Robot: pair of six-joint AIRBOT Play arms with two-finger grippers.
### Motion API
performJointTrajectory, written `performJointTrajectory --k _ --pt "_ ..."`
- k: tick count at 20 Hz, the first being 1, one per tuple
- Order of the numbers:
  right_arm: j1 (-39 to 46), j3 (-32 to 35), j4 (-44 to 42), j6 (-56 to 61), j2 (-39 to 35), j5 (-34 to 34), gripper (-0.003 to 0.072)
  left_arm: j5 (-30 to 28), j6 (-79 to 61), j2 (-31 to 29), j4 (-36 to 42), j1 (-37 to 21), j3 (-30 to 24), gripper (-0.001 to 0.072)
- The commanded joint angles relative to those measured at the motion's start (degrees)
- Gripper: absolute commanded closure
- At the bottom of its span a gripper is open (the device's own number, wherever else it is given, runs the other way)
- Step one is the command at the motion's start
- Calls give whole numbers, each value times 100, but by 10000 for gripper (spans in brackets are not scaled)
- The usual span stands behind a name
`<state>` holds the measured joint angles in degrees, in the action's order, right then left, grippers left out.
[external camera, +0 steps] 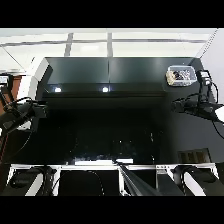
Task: Fold the box and place the chain.
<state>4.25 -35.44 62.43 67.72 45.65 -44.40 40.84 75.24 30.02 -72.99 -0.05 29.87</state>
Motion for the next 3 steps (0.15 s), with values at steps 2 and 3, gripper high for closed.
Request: performJointTrajectory --k 2,3 --pt "-7 0 2 -2 -2 7 662 -15 -2 -11 -2 2 -9 683" --pt "-7 0 4 -2 -2 7 661 -15 -2 -11 -2 2 -9 683"
